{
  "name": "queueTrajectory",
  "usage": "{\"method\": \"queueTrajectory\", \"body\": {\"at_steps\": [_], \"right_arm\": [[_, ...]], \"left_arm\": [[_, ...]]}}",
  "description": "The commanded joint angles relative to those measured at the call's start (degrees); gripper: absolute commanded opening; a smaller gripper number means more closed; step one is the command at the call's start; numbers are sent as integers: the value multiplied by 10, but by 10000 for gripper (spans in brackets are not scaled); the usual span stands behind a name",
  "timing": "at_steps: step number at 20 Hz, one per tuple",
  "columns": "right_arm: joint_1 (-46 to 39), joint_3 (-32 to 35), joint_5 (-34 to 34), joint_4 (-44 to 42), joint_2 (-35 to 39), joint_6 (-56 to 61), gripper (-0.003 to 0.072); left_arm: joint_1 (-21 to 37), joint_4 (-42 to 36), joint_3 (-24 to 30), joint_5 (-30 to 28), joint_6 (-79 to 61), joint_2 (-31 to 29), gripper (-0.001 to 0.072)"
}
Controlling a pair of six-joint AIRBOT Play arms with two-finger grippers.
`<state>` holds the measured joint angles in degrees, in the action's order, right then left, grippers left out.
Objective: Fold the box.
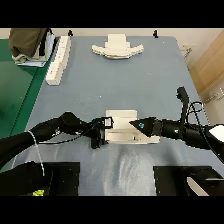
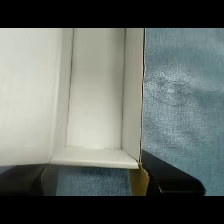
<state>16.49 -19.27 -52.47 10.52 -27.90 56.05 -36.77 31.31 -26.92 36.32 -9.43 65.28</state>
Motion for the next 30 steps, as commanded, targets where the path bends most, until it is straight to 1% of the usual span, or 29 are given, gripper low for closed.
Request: {"method": "queueTrajectory", "body": {"at_steps": [1,3,4,5,6,9,13,16,19,22,23,26,30], "right_arm": [[0,-1,0,1,0,12,704],[0,-1,-1,-3,0,17,702],[0,-1,-5,-1,0,39,589],[0,-1,-17,2,0,68,75],[0,-1,-14,3,0,89,3],[0,-1,-10,6,-30,89,5],[0,-7,-12,4,-127,71,4],[0,-63,-13,14,-219,6,4],[0,-148,-14,117,-321,9,4],[1,-211,-16,183,-400,9,4],[1,-220,-20,197,-422,9,4],[14,-220,-33,231,-474,9,4],[50,-220,-23,242,-502,-19,4]], "left_arm": [[-3,11,1,1,1,3,406],[-3,11,1,1,1,3,406],[-3,11,1,2,1,3,406],[-3,11,1,2,1,3,405],[-3,11,1,2,0,3,406],[-3,10,1,3,0,3,406],[-3,10,1,3,0,3,406],[-3,10,1,3,0,3,406],[-3,10,1,2,0,3,406],[-3,10,1,3,0,3,405],[-3,10,1,2,0,3,406],[-3,10,1,3,0,3,406],[-3,10,1,3,0,3,406]]}}
